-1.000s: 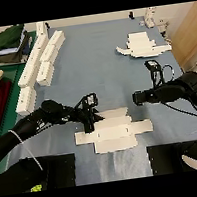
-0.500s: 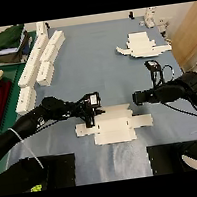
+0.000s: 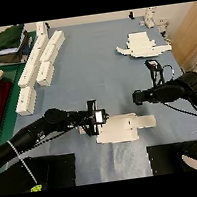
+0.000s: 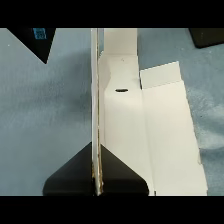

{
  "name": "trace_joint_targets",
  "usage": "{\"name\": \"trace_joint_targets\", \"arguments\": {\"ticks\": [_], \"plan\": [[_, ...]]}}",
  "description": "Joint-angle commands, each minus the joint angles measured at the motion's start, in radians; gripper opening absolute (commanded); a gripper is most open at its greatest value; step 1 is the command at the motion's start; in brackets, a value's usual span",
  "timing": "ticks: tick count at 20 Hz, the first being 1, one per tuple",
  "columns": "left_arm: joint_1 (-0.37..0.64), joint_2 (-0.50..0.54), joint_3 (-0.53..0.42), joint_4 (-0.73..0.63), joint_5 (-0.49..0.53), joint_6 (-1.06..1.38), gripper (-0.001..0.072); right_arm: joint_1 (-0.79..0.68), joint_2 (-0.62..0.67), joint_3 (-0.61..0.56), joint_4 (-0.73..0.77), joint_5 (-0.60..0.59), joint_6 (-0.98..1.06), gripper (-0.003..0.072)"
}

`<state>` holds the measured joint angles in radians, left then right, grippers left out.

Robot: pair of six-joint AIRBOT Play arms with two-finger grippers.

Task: Fold the box.

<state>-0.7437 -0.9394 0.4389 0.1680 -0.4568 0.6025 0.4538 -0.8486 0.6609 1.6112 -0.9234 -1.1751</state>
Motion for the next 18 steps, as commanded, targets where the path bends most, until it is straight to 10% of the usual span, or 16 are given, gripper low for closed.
{"name": "trace_joint_targets", "arguments": {"ticks": [1, 18], "plan": [[-0.017, 0.005, -0.059, -0.042, 0.053, 0.042, 0.0009, 0.001, 0.0, 0.0, -0.003, 0.006, 0.001, 0.0511], [-0.017, 0.031, -0.077, -0.036, 0.02, -0.105, 0.0014, 0.001, 0.0, 0.0, -0.003, 0.008, 0.016, 0.0511]]}}
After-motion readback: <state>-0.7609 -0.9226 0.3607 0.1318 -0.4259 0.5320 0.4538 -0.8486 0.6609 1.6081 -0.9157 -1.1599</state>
